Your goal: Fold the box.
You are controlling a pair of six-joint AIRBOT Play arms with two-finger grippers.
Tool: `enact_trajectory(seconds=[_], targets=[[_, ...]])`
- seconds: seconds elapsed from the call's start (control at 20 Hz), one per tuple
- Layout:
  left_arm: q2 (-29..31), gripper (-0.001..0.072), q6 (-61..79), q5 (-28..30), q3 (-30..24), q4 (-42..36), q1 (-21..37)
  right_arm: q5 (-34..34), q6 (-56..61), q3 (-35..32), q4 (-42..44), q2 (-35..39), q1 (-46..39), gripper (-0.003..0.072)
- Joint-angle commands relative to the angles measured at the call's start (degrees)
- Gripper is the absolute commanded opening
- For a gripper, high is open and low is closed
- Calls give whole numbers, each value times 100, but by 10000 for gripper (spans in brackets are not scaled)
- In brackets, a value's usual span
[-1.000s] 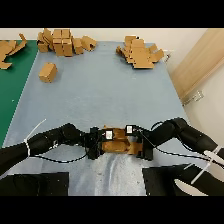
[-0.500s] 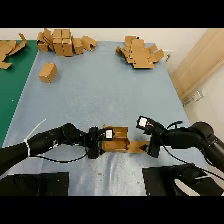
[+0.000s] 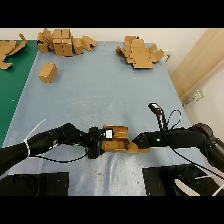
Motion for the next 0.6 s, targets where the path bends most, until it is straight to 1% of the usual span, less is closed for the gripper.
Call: enact_trajectory(seconds=[0.0, 0.2, 0.4, 0.55], targets=[[0, 520, 0, -4, 0, 2, 2, 24, 824, 28, 647, -376, 13, 8], [0, 519, 0, -4, 0, 2, 2, -149, 278, 326, 798, -669, 13, 7], [0, 520, 0, -4, 0, 4, 2, 105, 136, 522, 728, -726, 13, 7], [0, 520, 0, -4, 0, 2, 2, 114, 140, 603, 741, -734, 13, 6]])
